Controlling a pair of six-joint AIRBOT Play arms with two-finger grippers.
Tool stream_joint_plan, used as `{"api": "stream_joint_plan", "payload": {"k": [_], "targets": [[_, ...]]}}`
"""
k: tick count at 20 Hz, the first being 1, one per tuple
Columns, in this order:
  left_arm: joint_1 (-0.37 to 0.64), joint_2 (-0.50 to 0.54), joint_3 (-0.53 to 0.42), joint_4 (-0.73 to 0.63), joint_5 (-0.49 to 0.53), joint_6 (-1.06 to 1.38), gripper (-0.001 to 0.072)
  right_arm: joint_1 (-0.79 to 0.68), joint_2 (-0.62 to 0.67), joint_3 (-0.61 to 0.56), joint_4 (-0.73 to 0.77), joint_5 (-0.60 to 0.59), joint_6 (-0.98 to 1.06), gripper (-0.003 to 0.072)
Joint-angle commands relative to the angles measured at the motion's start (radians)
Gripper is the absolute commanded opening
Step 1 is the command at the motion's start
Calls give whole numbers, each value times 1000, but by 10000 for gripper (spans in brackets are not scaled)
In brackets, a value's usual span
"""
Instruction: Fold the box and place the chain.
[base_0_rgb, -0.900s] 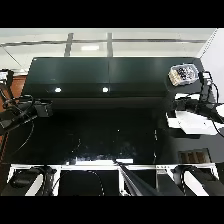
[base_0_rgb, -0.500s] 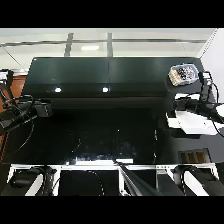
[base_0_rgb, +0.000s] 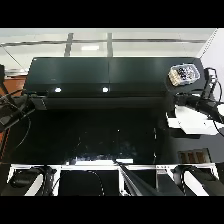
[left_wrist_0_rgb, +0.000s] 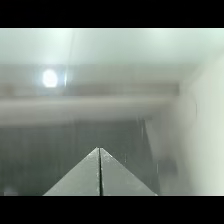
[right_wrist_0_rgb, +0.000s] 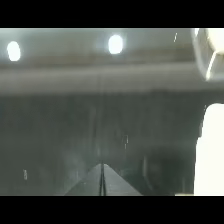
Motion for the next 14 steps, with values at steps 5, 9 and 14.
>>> {"api": "stream_joint_plan", "payload": {"k": [5,9,14], "targets": [[-21,-135,-1,-164,36,4,708,-126,-38,46,-250,-380,-21,705],[-16,-223,-1,-153,-76,5,708,-596,-270,300,-280,-50,218,705],[-17,-262,-1,-145,-113,5,708,-866,-627,643,-276,642,82,704]]}}
